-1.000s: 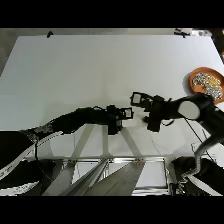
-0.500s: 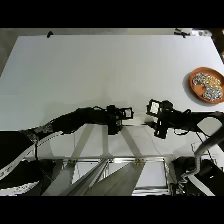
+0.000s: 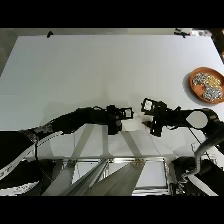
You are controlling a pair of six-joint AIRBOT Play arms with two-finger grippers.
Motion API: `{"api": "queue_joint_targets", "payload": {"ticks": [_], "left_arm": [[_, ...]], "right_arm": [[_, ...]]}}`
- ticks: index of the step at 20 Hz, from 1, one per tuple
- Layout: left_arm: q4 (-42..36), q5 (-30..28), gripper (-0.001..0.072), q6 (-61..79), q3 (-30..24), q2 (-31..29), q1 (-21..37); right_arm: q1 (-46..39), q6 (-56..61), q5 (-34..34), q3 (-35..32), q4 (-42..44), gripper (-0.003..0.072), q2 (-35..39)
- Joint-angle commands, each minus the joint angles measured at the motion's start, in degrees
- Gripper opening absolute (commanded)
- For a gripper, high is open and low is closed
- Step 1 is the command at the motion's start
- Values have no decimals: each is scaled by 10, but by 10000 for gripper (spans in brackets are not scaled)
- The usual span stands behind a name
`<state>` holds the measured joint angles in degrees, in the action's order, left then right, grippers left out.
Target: Fold the box and place the chain.
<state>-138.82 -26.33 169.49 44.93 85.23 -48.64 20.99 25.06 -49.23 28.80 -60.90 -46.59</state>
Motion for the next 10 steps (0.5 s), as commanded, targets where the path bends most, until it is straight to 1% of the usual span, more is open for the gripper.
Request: {"api": "queue_joint_targets", "payload": {"ticks": [1, 3, 5, 7, 10], "left_arm": [[0, 0, 134, 0, 0, 0, 0], [0, 0, 134, 0, 0, 0, 0], [0, 0, 133, 0, 0, 0, 0], [0, 0, 134, 0, 0, 0, 0], [0, 0, 134, 0, 0, 0, 0]], "right_arm": [[0, -2, 8, 0, -3, 397, -8], [3, -5, 2, 0, 1, 397, -8], [26, -37, -9, 0, 0, 392, -8], [50, -66, -6, 0, -12, 335, -8], [56, -71, 5, 0, -22, 336, -8]]}}
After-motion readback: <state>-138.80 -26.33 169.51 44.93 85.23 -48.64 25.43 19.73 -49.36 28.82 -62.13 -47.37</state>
